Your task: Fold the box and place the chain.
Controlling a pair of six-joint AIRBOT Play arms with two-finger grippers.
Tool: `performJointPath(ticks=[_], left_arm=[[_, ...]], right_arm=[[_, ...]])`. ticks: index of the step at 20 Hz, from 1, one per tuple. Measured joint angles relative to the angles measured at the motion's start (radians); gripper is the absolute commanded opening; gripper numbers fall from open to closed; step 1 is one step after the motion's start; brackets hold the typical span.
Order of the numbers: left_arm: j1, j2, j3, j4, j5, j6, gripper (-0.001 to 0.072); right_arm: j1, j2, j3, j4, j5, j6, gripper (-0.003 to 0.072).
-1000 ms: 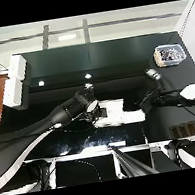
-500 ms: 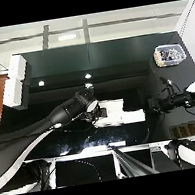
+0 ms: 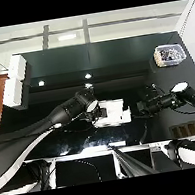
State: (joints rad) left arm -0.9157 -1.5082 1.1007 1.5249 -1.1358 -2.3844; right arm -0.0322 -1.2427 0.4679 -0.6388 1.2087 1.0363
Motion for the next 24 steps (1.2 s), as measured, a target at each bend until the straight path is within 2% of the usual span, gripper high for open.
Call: performJointPath(ticks=[1, 2, 12, 14, 17, 18, 21, 24], left_arm=[[0.000, 0.000, 0.000, 0.000, 0.000, 0.000, 0.0027], [0.000, 0.000, 0.000, 0.000, 0.000, 0.000, 0.0027], [0.000, 0.000, 0.000, 0.003, 0.001, 0.000, 0.0027], [0.000, 0.000, 0.000, 0.003, 0.001, 0.001, 0.0027], [0.000, 0.000, 0.000, 0.003, 0.001, 0.001, 0.0027], [0.000, 0.000, 0.000, 0.003, 0.001, 0.001, 0.0027], [0.000, 0.000, 0.000, 0.004, 0.001, 0.001, 0.0027], [0.000, 0.000, 0.000, 0.006, -0.002, 0.001, 0.0027]], right_arm=[[0.005, -0.001, 0.004, 0.014, 0.010, -0.019, 0.0652], [0.007, -0.002, 0.006, 0.023, 0.022, -0.036, 0.0678], [0.056, -0.001, 0.018, 0.078, 0.077, -0.111, 0.0658], [0.085, -0.001, 0.019, 0.082, 0.056, -0.108, 0.0591], [0.142, -0.001, 0.037, 0.087, 0.005, -0.074, 0.0578], [0.164, -0.001, 0.048, 0.089, -0.014, -0.060, 0.0533], [0.247, -0.001, 0.090, 0.076, -0.082, 0.034, 0.0534], [0.344, -0.001, 0.138, -0.005, -0.143, 0.167, 0.0533]])
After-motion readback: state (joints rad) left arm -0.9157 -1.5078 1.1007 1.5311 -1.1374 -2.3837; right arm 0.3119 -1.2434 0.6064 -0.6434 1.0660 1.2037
